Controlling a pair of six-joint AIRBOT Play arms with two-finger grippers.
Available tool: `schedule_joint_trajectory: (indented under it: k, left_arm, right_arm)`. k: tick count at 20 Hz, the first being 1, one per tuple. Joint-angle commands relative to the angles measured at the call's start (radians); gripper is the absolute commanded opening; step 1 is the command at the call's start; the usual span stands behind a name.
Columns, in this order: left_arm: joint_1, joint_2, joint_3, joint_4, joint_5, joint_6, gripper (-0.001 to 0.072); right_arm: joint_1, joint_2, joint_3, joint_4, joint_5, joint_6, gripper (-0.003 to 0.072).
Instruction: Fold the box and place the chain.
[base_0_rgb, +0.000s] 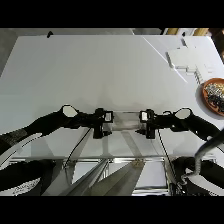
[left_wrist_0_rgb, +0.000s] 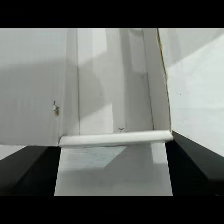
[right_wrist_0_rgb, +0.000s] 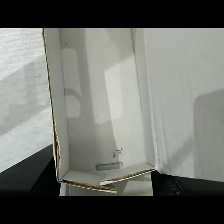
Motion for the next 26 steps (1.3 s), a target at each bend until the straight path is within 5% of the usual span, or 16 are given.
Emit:
schedule_joint_trajectory:
  k: [1, 6, 8, 26]
  left_arm:
    - [-0.009, -0.034, -0.001, -0.06, -0.002, 0.036, 0.0698]
    - [-0.046, -0.074, 0.0, -0.196, 0.011, 0.133, 0.0689]
    - [-0.046, -0.074, 0.0, -0.191, 0.016, 0.132, 0.0631]
    - [0.034, -0.077, -0.01, -0.17, -0.057, 0.129, 0.0638]
  right_arm:
    - [0.0, 0.001, 0.0, 0.0, 0.0, -0.001, 0.0401]
    - [0.0, 0.001, 0.0, 0.0, 0.0, 0.0, 0.0401]
    - [0.0, 0.001, 0.0, 0.0, 0.0, 0.0, 0.0401]
    - [0.0, 0.001, 0.0, 0.0, 0.0, 0.0, 0.0401]
